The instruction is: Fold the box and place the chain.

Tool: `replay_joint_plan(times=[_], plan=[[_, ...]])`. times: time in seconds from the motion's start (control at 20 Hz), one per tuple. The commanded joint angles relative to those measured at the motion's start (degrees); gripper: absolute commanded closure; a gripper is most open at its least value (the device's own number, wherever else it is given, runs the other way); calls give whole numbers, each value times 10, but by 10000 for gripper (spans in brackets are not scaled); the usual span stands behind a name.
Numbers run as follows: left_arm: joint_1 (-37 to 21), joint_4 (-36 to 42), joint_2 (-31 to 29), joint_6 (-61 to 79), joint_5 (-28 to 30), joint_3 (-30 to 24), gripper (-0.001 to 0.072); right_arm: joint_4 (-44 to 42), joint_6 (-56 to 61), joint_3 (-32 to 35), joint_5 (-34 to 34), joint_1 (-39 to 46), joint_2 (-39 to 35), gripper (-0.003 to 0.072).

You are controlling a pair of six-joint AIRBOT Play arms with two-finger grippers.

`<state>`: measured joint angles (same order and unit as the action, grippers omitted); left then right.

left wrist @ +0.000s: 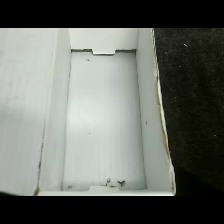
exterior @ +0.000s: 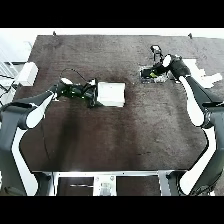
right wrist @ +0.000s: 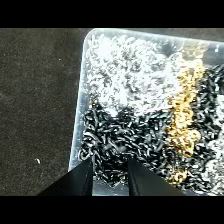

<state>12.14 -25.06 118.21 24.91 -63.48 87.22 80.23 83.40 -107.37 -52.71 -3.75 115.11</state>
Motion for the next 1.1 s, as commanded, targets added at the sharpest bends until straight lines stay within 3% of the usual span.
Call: replay_joint_plan(times=[0.0, 0.2, 0.3, 0.45, 0.7, 1.05], plan=[[0, 0, 0, 0, 0, 0, 167, -3, -4, 0, -5, -5, 6, 420], [0, 0, 0, 0, 0, 0, 167, 2, -11, -3, -18, -6, 6, 433], [0, 0, 0, 0, 0, 0, 167, 3, -21, -3, -29, -7, 6, 580], [0, 0, 0, 0, 0, 0, 167, 3, -34, -3, -28, -7, 6, 675], [0, 0, 0, 0, 0, 0, 167, 3, -33, -4, -28, -6, -19, 674], [0, 0, 0, 0, 0, 0, 167, 3, -33, -4, -24, -6, -120, 674]])
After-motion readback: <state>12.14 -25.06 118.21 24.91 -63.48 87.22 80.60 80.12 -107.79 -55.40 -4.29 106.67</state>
